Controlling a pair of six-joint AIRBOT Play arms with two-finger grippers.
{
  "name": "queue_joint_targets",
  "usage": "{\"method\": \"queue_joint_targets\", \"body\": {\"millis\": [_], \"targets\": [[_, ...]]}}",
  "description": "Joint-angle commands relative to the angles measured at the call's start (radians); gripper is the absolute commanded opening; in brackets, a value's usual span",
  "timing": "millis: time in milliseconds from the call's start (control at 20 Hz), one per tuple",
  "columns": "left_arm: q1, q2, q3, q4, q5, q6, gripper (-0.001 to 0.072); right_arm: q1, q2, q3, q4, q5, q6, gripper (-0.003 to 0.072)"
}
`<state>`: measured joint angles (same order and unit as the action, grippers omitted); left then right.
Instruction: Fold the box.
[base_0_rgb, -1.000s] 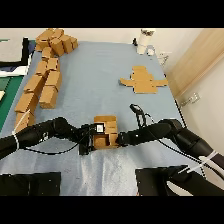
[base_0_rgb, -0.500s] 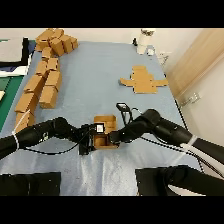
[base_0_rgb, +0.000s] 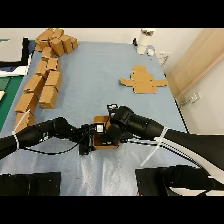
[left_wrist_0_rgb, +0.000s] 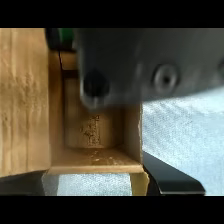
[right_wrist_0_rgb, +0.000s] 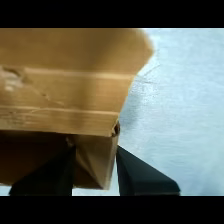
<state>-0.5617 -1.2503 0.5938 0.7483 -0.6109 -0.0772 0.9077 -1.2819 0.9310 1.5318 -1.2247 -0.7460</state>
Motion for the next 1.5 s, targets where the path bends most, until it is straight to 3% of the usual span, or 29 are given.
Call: {"method": "queue_joint_targets", "body": {"millis": [0, 100, 150, 250, 450, 500, 550, 600, 650, 1000, 1100, 1300, 1400, 1450], "targets": [[0.000, -0.001, 0.000, 0.000, 0.000, 0.000, 0.0471, 0.011, -0.034, 0.017, -0.018, -0.028, 0.050, 0.0286], [0.000, -0.001, 0.000, 0.000, 0.000, 0.000, 0.0471, 0.011, -0.034, 0.017, -0.018, -0.027, 0.058, 0.0285], [0.000, -0.001, 0.000, 0.000, 0.000, 0.000, 0.0470, 0.011, -0.034, 0.017, -0.018, -0.027, 0.058, 0.0219], [0.000, -0.001, 0.000, 0.000, 0.000, 0.000, 0.0470, 0.011, -0.034, 0.017, -0.018, -0.027, 0.057, 0.0011], [0.000, -0.001, 0.000, 0.000, 0.000, 0.000, 0.0470, 0.011, -0.034, 0.017, -0.018, -0.021, 0.056, 0.0004], [0.000, -0.001, 0.000, 0.000, 0.000, 0.000, 0.0471, 0.011, -0.033, 0.017, -0.018, -0.014, 0.049, 0.0072], [0.000, -0.001, 0.000, 0.000, 0.000, 0.000, 0.0471, 0.011, -0.032, 0.018, -0.018, -0.012, 0.049, 0.0308], [0.000, -0.001, 0.000, 0.000, 0.000, 0.000, 0.0471, 0.011, -0.031, 0.018, -0.017, -0.014, 0.049, 0.0468], [0.000, -0.001, 0.000, 0.000, 0.000, 0.000, 0.0470, 0.011, -0.029, 0.018, -0.016, -0.014, 0.049, 0.0497], [0.000, -0.001, 0.000, 0.000, 0.000, 0.000, 0.0470, 0.008, 0.092, 0.017, -0.005, -0.031, 0.050, 0.0496], [0.000, -0.001, 0.000, 0.000, 0.000, 0.000, 0.0471, 0.008, 0.146, 0.017, -0.006, -0.095, 0.050, 0.0491], [0.000, -0.001, 0.000, 0.000, 0.000, 0.000, 0.0471, 0.008, 0.234, 0.017, -0.021, -0.153, 0.044, 0.0362], [0.000, -0.001, 0.000, 0.000, 0.000, 0.000, 0.0470, -0.018, 0.266, 0.013, -0.072, -0.182, 0.029, 0.0173], [0.000, -0.001, 0.000, 0.000, 0.000, 0.000, 0.0471, -0.059, 0.274, 0.005, -0.092, -0.196, -0.005, 0.0019]]}}
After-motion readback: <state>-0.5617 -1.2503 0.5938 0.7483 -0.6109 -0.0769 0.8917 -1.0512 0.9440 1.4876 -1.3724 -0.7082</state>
